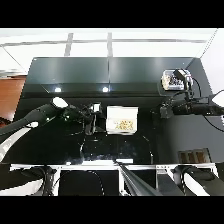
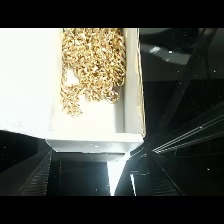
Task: Fold the box and place the chain.
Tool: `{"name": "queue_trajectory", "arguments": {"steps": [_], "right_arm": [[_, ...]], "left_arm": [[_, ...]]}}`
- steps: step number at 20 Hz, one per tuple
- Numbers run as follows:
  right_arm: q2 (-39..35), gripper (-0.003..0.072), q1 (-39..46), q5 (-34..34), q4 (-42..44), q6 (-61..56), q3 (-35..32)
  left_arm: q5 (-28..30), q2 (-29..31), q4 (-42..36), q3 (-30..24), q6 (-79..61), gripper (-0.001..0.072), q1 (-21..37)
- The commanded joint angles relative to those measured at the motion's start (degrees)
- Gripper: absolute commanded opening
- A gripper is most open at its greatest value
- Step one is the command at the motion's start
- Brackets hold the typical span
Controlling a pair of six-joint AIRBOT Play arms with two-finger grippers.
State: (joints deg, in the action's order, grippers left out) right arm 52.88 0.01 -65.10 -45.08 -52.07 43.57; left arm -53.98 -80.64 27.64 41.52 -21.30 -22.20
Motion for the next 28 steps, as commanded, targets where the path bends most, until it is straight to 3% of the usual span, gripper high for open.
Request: {"name": "queue_trajectory", "arguments": {"steps": [1,8,23,24,25,26,27,28], "right_arm": [[0.02,0.032,-0.02,0.02,0.0,0.02,-0.11],[0.02,0.032,-0.02,0.02,0.02,0.02,-0.5],[0.07,0.032,-0.04,1.57,0.59,0.02,-0.5],[0.11,0.032,-0.35,2.56,0.66,0.02,-0.52],[0.2,0.0321,-1.2,4.48,0.66,0.0,-0.52],[0.46,0.0323,-2.58,7.5,0.68,-0.24,-0.52],[0.92,0.0456,-4.2,11.5,0.68,-3.58,-0.5],[1.7,0.072,-6.12,16.02,0.72,-8.5,-0.5]], "left_arm": [[0.46,-0.13,-0.48,0.13,0.35,0.071,-1.03],[4.55,-0.79,-0.63,1.03,4.98,0.071,-2.4],[5.81,-1.03,1.29,1.42,4.7,0.0702,-6.58],[5.9,-1.03,1.57,1.42,4.87,0.0691,-6.82],[6.25,-1.03,2.05,1.42,5.01,0.0596,-7.13],[6.29,-1.03,2.56,1.42,5.03,0.0446,-7.43],[6.23,-1.01,3.08,1.42,5.03,0.039,-7.72],[6.32,-1.01,3.61,1.42,5.05,0.039,-7.93]]}}
